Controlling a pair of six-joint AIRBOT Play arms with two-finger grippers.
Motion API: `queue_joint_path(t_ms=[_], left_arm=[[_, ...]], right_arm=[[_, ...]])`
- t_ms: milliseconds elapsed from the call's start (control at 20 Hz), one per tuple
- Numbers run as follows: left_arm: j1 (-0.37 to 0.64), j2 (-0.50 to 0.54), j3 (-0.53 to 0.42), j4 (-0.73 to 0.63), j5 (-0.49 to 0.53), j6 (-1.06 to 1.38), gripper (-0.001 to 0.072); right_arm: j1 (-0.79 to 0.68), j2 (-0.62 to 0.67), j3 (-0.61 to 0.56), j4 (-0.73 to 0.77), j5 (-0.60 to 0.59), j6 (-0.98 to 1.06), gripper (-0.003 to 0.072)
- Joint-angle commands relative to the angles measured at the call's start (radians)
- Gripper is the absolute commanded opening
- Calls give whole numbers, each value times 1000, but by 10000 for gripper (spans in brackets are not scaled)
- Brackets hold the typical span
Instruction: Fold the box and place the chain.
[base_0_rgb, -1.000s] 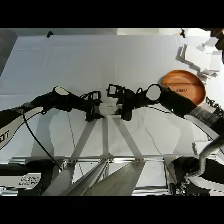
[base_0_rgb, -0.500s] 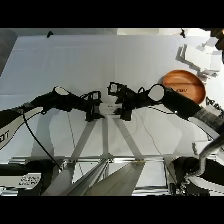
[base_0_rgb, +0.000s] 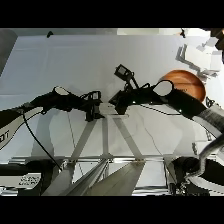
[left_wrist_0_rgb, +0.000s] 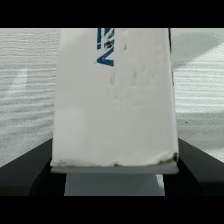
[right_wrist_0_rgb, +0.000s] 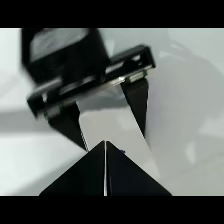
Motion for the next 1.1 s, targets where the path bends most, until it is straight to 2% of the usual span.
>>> queue_joint_path(t_ms=[0,100,250,500,1050], left_arm=[[0,0,0,0,0,0,339],[0,0,0,0,1,0,339],[0,0,0,0,1,0,339],[0,0,0,0,0,0,339],[0,0,0,0,0,0,339]], right_arm=[[-12,-27,-63,126,-84,204,15],[-9,-49,-141,217,-119,248,15],[16,-63,-204,251,-131,245,14],[26,-63,-206,252,-187,245,14],[26,-63,-206,231,-197,245,15]])
